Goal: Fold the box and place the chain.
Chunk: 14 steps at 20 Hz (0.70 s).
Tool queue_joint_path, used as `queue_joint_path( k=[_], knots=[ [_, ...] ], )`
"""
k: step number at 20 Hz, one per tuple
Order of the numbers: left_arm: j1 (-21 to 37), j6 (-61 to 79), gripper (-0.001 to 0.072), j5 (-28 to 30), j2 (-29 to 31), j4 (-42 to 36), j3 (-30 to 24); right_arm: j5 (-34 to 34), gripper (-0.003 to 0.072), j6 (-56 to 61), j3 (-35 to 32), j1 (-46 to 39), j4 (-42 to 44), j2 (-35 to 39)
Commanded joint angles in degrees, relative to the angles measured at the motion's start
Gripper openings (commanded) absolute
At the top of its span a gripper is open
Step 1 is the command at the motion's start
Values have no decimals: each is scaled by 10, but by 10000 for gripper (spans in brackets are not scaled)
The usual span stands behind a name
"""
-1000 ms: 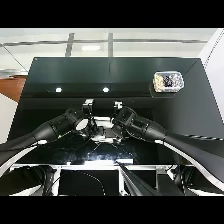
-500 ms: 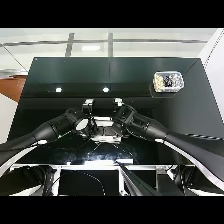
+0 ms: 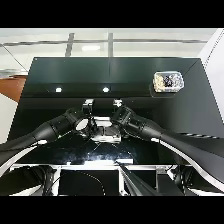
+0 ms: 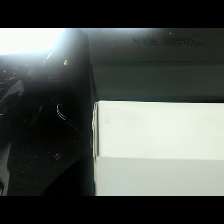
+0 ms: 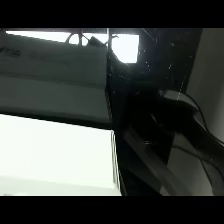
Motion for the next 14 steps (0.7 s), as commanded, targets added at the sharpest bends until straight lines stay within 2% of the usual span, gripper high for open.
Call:
queue_joint_path(
  k=[1, 9, 10, 11, 14],
  knots=[
    [0, 0, 34, 0, 0, 0, 0, 9, 235, 12, 0, 1, -15, -3],
    [0, 0, 34, 0, 0, 0, 0, 15, 234, 14, 0, 1, -23, -3],
    [0, 0, 34, 0, 0, 0, 0, 14, 153, 14, 0, 1, -23, -3],
    [0, 0, 34, -1, 0, 0, 0, 15, 130, 14, 0, 1, -23, -3],
    [0, 0, 34, -2, 0, 0, 0, 15, 125, 18, 0, 1, -23, -3]
  ],
)
